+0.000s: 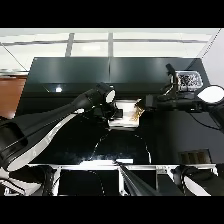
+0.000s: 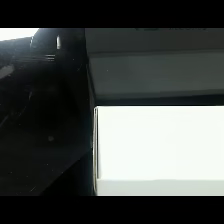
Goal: Fold the box and place the chain.
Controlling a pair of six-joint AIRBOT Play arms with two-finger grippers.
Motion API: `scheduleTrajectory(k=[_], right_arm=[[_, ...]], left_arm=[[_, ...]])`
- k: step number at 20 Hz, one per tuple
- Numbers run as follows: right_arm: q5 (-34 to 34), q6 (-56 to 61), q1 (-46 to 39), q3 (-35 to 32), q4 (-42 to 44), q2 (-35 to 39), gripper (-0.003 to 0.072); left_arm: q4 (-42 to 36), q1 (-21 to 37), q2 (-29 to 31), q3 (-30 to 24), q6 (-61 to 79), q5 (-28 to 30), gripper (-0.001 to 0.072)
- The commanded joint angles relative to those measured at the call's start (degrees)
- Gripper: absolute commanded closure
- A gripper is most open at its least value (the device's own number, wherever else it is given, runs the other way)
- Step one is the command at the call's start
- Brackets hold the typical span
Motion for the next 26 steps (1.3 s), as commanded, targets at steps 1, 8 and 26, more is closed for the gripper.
scheduleTrajectory(k=[1,8,26], right_arm=[[-2.9,2.0,3.2,-0.4,-3.5,-2.1,0.0675],[-1.8,3.4,-1.9,1.9,-7.0,-3.4,0.0347],[-21.8,22.0,-18.9,15.6,-32.1,-29.8,-0.0011]], left_arm=[[0.0,0.0,0.0,0.0,0.0,0.0,0.0681],[0.0,0.0,0.0,0.0,0.0,0.0,0.0681],[0.0,0.0,0.0,0.0,0.0,0.0,0.0681]])
